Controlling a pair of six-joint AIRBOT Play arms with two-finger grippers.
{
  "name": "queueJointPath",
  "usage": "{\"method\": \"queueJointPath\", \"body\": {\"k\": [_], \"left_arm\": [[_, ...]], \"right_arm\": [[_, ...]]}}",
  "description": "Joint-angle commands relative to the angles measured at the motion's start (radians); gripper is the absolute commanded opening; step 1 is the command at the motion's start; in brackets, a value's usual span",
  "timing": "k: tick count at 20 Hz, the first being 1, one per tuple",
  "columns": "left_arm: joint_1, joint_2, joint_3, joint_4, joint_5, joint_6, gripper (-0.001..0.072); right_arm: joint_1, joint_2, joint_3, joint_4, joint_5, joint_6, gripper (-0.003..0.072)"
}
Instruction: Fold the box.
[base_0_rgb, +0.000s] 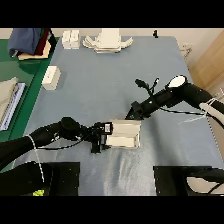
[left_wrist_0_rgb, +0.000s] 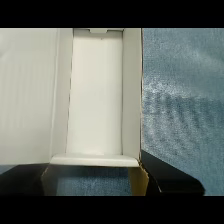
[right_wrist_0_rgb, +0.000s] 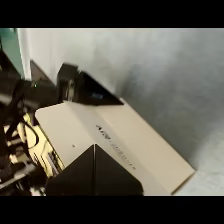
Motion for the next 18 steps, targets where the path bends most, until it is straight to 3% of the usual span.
{"method": "queueJointPath", "body": {"k": [1,3,12,18], "left_arm": [[0.000,0.000,0.001,0.000,0.000,0.000,0.0421],[0.000,0.000,0.001,0.000,0.000,0.000,0.0421],[0.000,0.000,0.001,0.000,0.000,0.000,0.0421],[0.000,0.000,0.001,0.000,0.000,0.000,0.0421]], "right_arm": [[0.116,0.069,-0.002,-0.083,0.042,-0.060,0.0003],[0.192,0.112,-0.006,-0.137,0.015,-0.060,0.0003],[0.433,0.272,-0.246,-0.339,-0.415,-0.096,0.0003],[0.470,0.432,-0.292,-0.391,-0.525,-0.148,0.0003]]}}
